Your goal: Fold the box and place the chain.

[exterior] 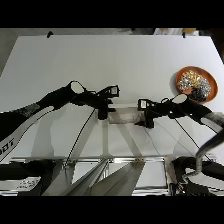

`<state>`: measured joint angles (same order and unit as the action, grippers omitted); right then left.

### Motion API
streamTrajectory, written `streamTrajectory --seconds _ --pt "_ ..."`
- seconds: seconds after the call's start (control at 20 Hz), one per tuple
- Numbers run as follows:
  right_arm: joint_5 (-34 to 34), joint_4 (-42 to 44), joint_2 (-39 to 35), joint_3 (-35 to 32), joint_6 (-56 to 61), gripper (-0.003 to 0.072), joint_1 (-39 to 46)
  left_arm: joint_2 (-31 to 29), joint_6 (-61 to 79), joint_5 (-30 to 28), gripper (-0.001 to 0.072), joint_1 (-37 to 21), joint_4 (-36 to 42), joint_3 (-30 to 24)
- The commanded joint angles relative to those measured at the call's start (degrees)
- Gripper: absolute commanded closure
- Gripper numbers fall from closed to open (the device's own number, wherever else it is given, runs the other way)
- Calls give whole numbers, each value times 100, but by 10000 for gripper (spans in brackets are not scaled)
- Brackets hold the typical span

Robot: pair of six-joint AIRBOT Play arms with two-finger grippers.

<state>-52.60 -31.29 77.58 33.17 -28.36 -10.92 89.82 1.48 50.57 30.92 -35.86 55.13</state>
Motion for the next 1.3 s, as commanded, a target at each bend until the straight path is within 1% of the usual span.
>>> streamTrajectory --seconds 0.0,0.25,0.35,0.45,0.5,0.55,0.6,0.65,0.7,0.75,1.25 --pt "-39 -2 101 4 0 8 -4 0 -4 -17 701 2 0 -2" --pt "-33 52 170 4 4 23 -46 0 -4 -17 701 2 0 -2" --pt "-15 52 170 4 4 53 -44 0 -4 -17 701 2 0 -2" --pt "-11 50 170 4 4 58 -46 0 -4 -17 701 2 0 -2" --pt "-11 50 170 4 4 99 -44 0 -4 -17 701 2 0 -2" --pt "-13 48 173 4 4 182 -44 0 -4 -17 701 2 0 -2" --pt "-15 48 170 4 4 186 -44 0 -4 -20 701 2 0 -2" --pt "-15 46 170 4 4 213 -44 0 -4 -20 701 2 0 -2" --pt "-17 44 170 4 4 261 -44 0 -2 -20 701 2 0 -2" --pt "-22 39 170 4 4 290 -44 0 -4 -17 701 2 0 -2" --pt "-107 -15 170 4 0 289 -44 0 -4 -20 701 2 0 -2"
